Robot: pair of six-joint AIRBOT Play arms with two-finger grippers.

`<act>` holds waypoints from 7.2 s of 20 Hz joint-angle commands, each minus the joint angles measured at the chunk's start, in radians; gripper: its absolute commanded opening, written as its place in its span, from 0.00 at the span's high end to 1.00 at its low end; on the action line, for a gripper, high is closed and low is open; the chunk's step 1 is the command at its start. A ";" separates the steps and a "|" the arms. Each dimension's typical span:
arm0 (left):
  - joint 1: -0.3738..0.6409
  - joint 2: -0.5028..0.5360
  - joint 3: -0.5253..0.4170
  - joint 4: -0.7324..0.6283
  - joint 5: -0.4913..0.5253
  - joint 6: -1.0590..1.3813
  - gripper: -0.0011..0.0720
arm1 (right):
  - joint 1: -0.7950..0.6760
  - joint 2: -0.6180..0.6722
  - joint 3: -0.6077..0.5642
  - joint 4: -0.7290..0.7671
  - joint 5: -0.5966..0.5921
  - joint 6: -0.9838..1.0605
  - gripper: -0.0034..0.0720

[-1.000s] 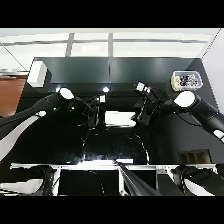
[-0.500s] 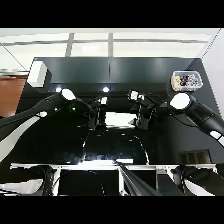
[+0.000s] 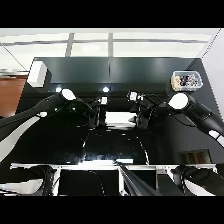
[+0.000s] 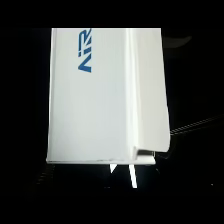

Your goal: Fold the box and place the chain.

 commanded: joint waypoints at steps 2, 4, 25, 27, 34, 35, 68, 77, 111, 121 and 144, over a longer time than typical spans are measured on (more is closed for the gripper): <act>0.000 0.001 0.000 0.001 -0.002 0.002 0.28 | 0.001 0.000 0.000 -0.001 0.000 -0.008 0.64; 0.000 0.001 0.000 0.001 -0.002 0.002 0.28 | 0.003 0.000 0.000 -0.001 0.000 -0.008 0.63; 0.000 0.001 0.000 0.001 -0.002 0.002 0.28 | 0.006 -0.012 -0.010 0.000 0.015 0.001 0.63; 0.000 0.001 0.000 0.001 -0.002 0.002 0.28 | 0.009 -0.021 -0.010 0.003 0.015 0.004 0.63; 0.000 0.001 0.000 0.001 -0.002 0.002 0.29 | 0.012 -0.027 -0.010 -0.001 0.015 0.004 0.63; 0.000 0.001 0.000 0.001 -0.002 0.002 0.29 | 0.012 -0.032 -0.010 -0.001 0.015 0.005 0.63; 0.000 0.001 0.000 0.001 -0.002 0.002 0.28 | -0.111 0.020 -0.150 0.497 0.010 0.808 0.94; 0.000 0.001 0.000 0.001 -0.002 0.002 0.28 | -0.111 -0.093 -0.163 0.428 0.016 0.839 0.94; -0.182 0.110 0.129 -0.046 0.115 -0.271 0.00 | -0.753 0.424 -0.060 0.207 0.386 0.827 0.94; -0.265 -0.044 0.239 0.150 0.029 -0.542 0.01 | -0.753 0.424 -0.060 0.163 0.381 0.812 0.94; -0.352 -0.123 0.262 0.343 0.080 -0.558 0.01 | -0.753 0.424 -0.060 0.157 0.351 0.813 0.94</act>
